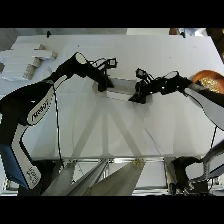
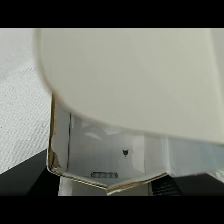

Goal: Fold the box and place the chain.

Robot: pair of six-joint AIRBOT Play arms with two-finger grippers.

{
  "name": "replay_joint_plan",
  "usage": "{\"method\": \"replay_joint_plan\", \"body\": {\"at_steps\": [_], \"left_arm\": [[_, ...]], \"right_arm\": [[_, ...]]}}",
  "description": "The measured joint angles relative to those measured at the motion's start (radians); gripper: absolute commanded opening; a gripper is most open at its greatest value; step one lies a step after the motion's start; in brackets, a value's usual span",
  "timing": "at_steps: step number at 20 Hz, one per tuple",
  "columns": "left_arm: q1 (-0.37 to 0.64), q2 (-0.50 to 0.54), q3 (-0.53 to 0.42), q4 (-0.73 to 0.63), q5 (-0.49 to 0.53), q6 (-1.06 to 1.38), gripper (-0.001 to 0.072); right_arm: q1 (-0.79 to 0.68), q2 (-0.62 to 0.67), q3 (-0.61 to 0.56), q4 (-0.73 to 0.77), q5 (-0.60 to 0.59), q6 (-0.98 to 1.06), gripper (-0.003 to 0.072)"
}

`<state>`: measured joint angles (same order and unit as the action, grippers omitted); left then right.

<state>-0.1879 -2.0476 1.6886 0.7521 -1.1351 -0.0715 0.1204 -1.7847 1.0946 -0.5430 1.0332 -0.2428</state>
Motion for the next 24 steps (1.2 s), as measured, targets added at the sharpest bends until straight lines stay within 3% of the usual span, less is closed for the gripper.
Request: {"method": "replay_joint_plan", "body": {"at_steps": [24], "left_arm": [[0.0,0.0,0.0,-0.045,-0.056,-0.015,0.0022]], "right_arm": [[0.0,0.0,0.0,-0.001,0.002,-0.001,0.0434]]}}
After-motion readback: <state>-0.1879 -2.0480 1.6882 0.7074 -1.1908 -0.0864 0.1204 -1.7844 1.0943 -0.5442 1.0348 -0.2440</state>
